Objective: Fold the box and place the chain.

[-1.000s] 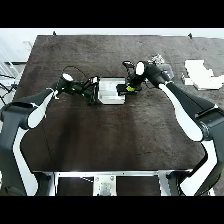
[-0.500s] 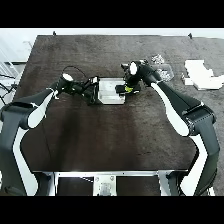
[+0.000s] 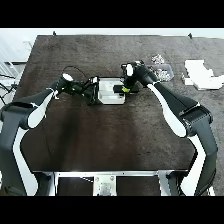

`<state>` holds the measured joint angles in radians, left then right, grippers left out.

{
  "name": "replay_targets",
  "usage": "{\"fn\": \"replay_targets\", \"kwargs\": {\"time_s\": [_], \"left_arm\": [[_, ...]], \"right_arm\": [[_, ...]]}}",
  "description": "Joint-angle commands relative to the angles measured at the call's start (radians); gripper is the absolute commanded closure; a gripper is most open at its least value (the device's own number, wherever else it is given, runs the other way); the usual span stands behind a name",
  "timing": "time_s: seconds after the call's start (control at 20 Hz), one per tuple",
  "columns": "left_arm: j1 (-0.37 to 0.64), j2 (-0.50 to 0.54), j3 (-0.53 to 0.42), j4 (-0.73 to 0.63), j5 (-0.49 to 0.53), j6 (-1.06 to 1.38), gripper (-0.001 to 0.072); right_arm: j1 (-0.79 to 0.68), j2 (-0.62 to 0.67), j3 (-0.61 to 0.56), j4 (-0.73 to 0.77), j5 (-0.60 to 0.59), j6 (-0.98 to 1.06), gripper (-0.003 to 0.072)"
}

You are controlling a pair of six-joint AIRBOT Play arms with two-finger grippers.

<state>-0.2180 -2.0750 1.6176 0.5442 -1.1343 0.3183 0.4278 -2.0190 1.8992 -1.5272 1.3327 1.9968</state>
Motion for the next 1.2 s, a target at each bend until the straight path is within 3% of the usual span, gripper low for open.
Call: {"fn": "replay_targets", "kwargs": {"time_s": [0.0, 0.35, 0.4, 0.65, 0.7, 0.75, 0.8, 0.95, 1.05, 1.15], "left_arm": [[0.001, 0.000, 0.001, 0.000, 0.000, 0.000, 0.0349], [0.001, 0.000, 0.001, 0.000, 0.000, 0.000, 0.0349], [0.001, 0.000, 0.001, 0.000, 0.000, 0.000, 0.0349], [0.001, 0.000, 0.001, 0.000, 0.000, 0.000, 0.0349], [0.001, 0.000, 0.001, 0.000, 0.000, 0.000, 0.0349], [0.001, 0.000, 0.001, 0.000, 0.000, 0.000, 0.0349], [0.001, 0.000, 0.001, 0.000, 0.000, 0.000, 0.0349], [0.001, 0.000, 0.001, 0.000, 0.000, 0.000, 0.0349], [0.001, 0.000, 0.001, 0.000, 0.000, 0.000, 0.0349], [0.001, 0.000, 0.001, 0.000, 0.000, 0.000, 0.0349]], "right_arm": [[0.019, 0.000, 0.001, 0.000, -0.012, 0.072, 0.0495], [0.018, 0.000, 0.001, -0.001, -0.012, 0.116, 0.0582], [0.018, 0.000, 0.001, -0.001, -0.012, 0.117, 0.0663], [0.018, 0.000, 0.001, -0.004, -0.016, 0.116, 0.0667], [0.018, 0.000, 0.001, -0.004, -0.016, 0.116, 0.0547], [0.018, 0.001, 0.002, -0.004, -0.015, 0.116, 0.0363], [0.018, 0.005, 0.002, -0.004, -0.015, 0.112, 0.0319], [0.018, 0.020, 0.002, -0.004, -0.014, 0.091, 0.0315], [0.018, 0.030, 0.002, -0.004, 0.000, 0.086, 0.0226], [0.018, 0.036, 0.002, -0.004, 0.014, 0.062, 0.0225]]}}
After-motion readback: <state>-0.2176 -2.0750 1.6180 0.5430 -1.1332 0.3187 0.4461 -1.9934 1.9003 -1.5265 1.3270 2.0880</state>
